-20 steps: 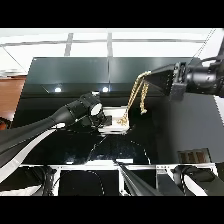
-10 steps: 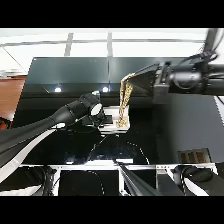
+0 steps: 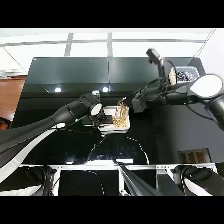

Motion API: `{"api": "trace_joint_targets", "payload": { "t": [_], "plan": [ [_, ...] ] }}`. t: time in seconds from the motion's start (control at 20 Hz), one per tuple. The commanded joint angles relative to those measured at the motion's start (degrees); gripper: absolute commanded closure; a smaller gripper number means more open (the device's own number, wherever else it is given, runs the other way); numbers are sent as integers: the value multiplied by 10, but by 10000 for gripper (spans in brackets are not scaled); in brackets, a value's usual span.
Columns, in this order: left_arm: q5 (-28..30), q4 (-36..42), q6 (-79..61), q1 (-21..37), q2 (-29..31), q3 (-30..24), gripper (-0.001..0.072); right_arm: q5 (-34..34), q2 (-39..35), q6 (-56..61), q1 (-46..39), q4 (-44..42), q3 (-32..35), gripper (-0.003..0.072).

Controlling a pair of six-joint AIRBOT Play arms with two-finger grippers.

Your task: Fold the box and place the chain.

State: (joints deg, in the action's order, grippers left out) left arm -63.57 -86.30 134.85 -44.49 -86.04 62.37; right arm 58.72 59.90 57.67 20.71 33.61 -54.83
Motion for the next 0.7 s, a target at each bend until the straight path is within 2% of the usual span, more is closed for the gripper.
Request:
{"api": "trace_joint_targets", "payload": {
  "t": [0.0,0.1,0.15,0.2,0.25,0.4,0.55,0.65],
  "plan": [
    [2,0,0,0,0,0,677,-24,15,15,1,9,54,676],
    [3,0,0,0,0,0,677,-44,27,19,3,7,64,668],
    [2,1,0,0,0,0,677,-52,31,19,5,9,65,642],
    [1,2,0,0,0,0,677,-52,32,19,7,9,65,470],
    [0,2,0,0,0,0,677,-46,32,19,6,10,65,366],
    [1,3,0,-2,0,0,677,30,27,19,-41,44,46,366],
    [1,2,-1,-2,0,0,677,150,0,19,-144,126,22,368],
    [3,-7,-2,-2,0,0,676,198,-14,19,-208,133,22,368]
  ]
}}
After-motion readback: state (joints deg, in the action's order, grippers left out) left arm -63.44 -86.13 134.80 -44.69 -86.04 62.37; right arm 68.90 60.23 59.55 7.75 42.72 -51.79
